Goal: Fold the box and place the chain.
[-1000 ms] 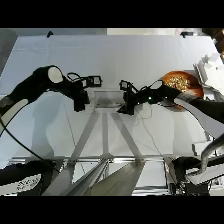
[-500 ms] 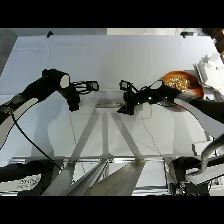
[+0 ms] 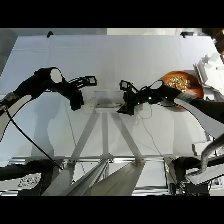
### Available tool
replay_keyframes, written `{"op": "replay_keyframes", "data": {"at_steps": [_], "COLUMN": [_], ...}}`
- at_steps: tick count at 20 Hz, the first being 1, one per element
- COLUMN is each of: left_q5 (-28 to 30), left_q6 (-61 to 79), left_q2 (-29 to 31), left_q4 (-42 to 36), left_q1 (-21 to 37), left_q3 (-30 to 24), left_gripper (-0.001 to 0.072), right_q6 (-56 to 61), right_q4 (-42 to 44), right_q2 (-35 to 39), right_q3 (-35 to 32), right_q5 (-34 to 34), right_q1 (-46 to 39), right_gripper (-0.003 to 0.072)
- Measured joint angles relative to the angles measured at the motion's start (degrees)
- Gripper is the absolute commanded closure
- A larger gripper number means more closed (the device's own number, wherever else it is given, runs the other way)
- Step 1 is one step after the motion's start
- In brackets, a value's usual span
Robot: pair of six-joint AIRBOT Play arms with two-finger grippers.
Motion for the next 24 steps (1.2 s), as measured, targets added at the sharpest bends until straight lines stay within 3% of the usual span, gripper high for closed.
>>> {"op": "replay_keyframes", "data": {"at_steps": [2,9,16,22,24], "left_q5": [1.0,3.2,5.5,1.3,0.4], "left_q6": [2.9,13.1,28.6,31.7,32.0], "left_q2": [0.0,0.0,0.0,-0.1,-0.1], "left_q4": [-2.6,-7.2,-20.9,-23.8,-24.0], "left_q1": [0.2,0.5,3.4,3.9,3.9], "left_q3": [0.0,-2.1,-6.3,-6.9,-7.0], "left_gripper": [0.0199,0.0198,0.0200,0.0207,0.0278], "right_q6": [0.0,0.0,0.0,0.0,0.0], "right_q4": [0.0,0.0,0.0,0.0,0.0], "right_q2": [0.0,0.0,0.0,0.0,0.0], "right_q3": [0.0,0.0,0.0,0.0,0.0], "right_q5": [0.0,0.0,0.0,0.0,0.0], "right_q1": [0.0,0.0,0.0,0.0,0.0], "right_gripper": [0.0170,0.0170,0.0170,0.0170,0.0170]}}
